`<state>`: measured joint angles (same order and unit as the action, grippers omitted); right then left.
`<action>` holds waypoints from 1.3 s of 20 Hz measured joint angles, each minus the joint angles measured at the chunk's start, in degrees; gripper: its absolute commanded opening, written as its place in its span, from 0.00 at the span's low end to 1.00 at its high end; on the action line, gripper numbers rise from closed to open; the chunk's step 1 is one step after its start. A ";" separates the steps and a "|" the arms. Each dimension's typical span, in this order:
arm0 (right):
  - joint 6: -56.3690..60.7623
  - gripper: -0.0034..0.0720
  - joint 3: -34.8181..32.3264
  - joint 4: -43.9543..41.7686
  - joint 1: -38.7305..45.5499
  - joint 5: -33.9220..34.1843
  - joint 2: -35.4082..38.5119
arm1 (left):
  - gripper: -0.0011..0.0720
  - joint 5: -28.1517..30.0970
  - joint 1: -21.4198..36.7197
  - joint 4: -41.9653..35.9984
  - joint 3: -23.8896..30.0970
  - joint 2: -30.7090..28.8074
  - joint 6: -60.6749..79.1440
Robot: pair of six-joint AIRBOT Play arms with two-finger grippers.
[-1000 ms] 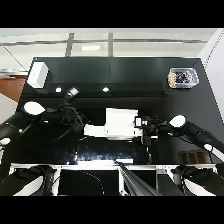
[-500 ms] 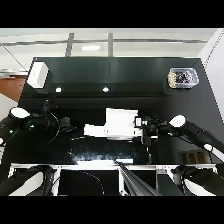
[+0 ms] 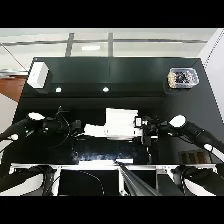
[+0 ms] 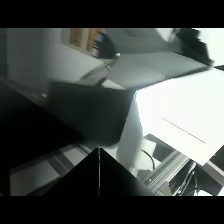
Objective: Fold the box and place the chain.
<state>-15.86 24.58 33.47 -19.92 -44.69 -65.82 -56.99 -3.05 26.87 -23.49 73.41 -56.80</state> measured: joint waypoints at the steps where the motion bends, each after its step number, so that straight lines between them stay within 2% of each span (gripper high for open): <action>1: 0.02 0.68 0.00 0.00 0.00 0.00 0.00 | 0.05 0.46 -0.52 -0.52 0.02 0.26 0.35; 2: 0.00 0.68 0.00 0.02 0.00 0.00 0.00 | 0.08 0.66 -0.94 -1.11 0.07 0.48 0.57; 3: 0.02 0.68 0.00 0.00 0.00 -0.02 0.00 | 0.25 0.83 -1.20 -1.25 0.07 0.59 0.98; 4: 0.00 0.68 0.00 0.00 -0.02 -0.02 0.00 | 0.48 0.52 -1.40 -1.86 -0.02 0.72 1.33; 5: 0.02 0.68 0.00 0.00 0.00 -0.02 0.00 | 0.86 -0.07 -1.57 -2.43 -0.17 0.76 1.68; 6: 0.02 0.68 0.00 0.02 0.00 0.00 0.00 | 0.98 -1.25 -1.66 -3.30 -0.48 0.79 1.84; 8: 0.00 0.68 0.00 0.02 0.00 -0.02 0.00 | 0.98 -1.88 -1.79 -2.71 -1.46 0.87 2.21; 17: 0.00 0.68 0.00 0.00 -0.02 0.00 0.00 | 0.94 -5.35 -1.62 -0.11 -6.49 0.81 2.43; 18: 0.00 0.68 0.00 0.00 0.00 0.00 0.00 | 0.84 -5.49 -0.96 0.17 -6.71 0.76 2.45; 19: 0.00 0.68 0.00 0.00 -0.02 0.00 0.00 | 0.63 -5.75 -0.09 0.85 -6.84 0.79 2.43; 20: 0.02 0.68 0.00 0.00 -0.02 -0.02 0.00 | 0.32 -6.47 0.92 1.29 -6.93 0.79 2.43; 21: 0.02 0.68 0.00 0.00 0.00 0.00 0.00 | 0.05 -6.88 2.19 1.86 -7.04 0.79 2.43; 26: 0.02 0.68 0.00 0.00 -0.02 -0.02 0.00 | 0.05 -9.64 8.24 4.72 -7.15 0.79 3.52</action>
